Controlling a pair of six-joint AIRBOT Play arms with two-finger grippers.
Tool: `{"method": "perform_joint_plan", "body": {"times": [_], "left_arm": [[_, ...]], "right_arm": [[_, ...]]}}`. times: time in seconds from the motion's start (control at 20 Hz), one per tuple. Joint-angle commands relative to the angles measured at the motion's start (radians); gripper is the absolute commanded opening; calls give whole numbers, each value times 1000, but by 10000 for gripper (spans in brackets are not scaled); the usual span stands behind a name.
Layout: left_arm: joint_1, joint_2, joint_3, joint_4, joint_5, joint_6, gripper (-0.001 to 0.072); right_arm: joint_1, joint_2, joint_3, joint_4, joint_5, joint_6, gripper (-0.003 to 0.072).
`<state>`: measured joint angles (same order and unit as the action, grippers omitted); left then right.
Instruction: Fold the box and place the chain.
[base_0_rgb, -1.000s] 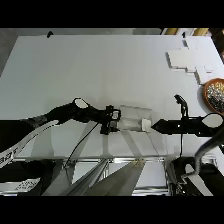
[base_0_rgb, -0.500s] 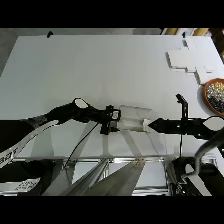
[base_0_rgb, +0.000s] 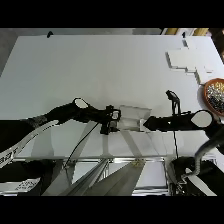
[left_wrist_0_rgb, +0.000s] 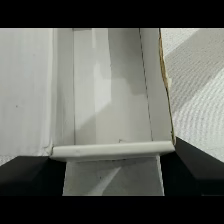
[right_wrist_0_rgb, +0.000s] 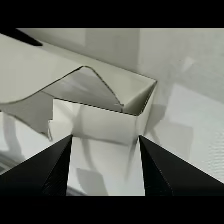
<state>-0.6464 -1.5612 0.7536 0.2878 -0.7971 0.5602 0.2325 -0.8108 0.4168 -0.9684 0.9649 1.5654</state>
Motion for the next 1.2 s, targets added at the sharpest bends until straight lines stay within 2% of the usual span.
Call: {"method": "perform_joint_plan", "body": {"times": [0.0,0.1,0.35,0.7,0.75,0.8,1.15], "left_arm": [[1,0,0,0,0,0,30],[1,0,0,0,0,0,30],[1,0,0,0,0,0,30],[0,0,0,0,0,0,30],[1,0,0,0,0,0,30],[1,0,0,0,0,0,30],[0,0,0,0,0,0,30]], "right_arm": [[121,-56,19,-103,-73,204,461],[163,-80,34,-140,-90,275,460],[262,-168,137,-325,-39,503,459],[388,-307,206,-454,-4,762,448],[397,-307,209,-484,-5,798,418],[404,-307,215,-504,-2,814,368],[420,-385,273,-518,53,824,365]]}}
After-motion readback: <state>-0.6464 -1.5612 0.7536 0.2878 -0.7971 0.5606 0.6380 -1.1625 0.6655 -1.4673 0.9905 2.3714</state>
